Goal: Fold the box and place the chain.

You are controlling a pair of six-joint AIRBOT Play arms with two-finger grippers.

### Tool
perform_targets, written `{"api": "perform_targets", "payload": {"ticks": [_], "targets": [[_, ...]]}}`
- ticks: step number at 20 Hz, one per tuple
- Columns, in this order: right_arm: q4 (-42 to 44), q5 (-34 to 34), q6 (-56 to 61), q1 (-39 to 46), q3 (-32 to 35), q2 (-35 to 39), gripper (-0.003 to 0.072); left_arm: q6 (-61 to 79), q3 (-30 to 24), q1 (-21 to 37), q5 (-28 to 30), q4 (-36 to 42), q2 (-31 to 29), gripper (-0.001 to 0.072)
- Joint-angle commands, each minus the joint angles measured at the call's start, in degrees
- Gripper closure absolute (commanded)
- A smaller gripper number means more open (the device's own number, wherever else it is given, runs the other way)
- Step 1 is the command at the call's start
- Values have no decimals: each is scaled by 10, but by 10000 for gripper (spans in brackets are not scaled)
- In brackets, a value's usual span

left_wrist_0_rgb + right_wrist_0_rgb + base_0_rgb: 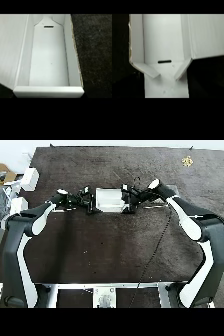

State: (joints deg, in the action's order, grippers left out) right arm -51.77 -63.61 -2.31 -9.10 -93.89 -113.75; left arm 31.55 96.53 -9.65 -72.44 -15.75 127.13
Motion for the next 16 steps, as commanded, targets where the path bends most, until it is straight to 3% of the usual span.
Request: {"api": "perform_targets", "payload": {"ticks": [1, 3, 6, 8, 9, 13, 16], "targets": [[-73, -5, 74, 4, 0, 43, -2, 0, 0, 0, 0, 0, 0, 598], [-83, -10, 114, 10, 0, 75, -2, 0, 0, 0, 0, 0, 0, 598], [-13, -26, 116, 16, 0, 123, 19, 0, 0, 0, 0, 0, 0, 597], [78, -33, 109, 15, 0, 134, 587, 0, 0, 0, 0, 0, 0, 598], [123, -38, 109, 15, 0, 132, 685, 0, 0, 0, 0, 0, 0, 598], [203, -34, 64, 2, 0, 94, 685, 0, 0, 0, 0, 0, 0, 598], [223, 27, 30, -9, 0, 61, 686, 0, 0, 0, 0, 0, 0, 598]]}}
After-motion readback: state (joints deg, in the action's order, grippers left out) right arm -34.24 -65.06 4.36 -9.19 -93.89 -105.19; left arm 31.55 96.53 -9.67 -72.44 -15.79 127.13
